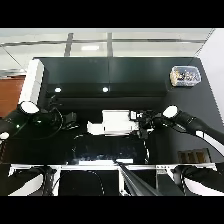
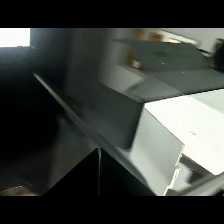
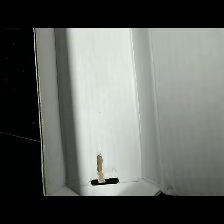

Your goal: Fold the box and place the chain.

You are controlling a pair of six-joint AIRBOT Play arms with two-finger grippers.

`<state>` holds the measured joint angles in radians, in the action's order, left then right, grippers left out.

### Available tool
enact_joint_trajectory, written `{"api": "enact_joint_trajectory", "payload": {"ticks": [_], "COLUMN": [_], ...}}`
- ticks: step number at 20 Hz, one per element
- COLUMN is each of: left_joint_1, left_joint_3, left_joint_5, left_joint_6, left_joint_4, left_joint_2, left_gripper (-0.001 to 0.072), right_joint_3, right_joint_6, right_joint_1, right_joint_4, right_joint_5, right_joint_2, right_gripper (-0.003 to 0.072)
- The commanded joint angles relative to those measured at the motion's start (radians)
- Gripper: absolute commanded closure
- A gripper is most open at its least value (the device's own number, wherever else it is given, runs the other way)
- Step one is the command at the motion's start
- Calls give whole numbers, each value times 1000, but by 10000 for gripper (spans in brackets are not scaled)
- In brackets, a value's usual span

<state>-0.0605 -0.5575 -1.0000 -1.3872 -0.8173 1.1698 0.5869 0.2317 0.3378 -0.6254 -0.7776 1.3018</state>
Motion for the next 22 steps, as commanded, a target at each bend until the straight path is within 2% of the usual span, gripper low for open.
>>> {"api": "enact_joint_trajectory", "payload": {"ticks": [1, 7, 10, 15, 21, 22], "left_joint_1": [-22, -113, -138, -158, -98, -91], "left_joint_3": [35, 26, 20, -8, -8, -8], "left_joint_5": [36, 93, 114, 60, -52, -58], "left_joint_6": [12, 25, 106, 175, 304, 311], "left_joint_4": [115, 145, 288, 308, 423, 435], "left_joint_2": [66, 152, 167, 177, 177, 177], "left_gripper": [683, 682, 681, 679, 674, 626], "right_joint_3": [0, 0, 0, 0, 0, 0], "right_joint_6": [0, 0, 0, 0, 0, 0], "right_joint_1": [1, 1, 1, 1, 1, 1], "right_joint_4": [0, 0, 0, 0, 0, 0], "right_joint_5": [0, 0, 0, 0, 0, 0], "right_joint_2": [0, 0, 0, 0, 0, 0], "right_gripper": [629, 629, 629, 629, 629, 629]}}
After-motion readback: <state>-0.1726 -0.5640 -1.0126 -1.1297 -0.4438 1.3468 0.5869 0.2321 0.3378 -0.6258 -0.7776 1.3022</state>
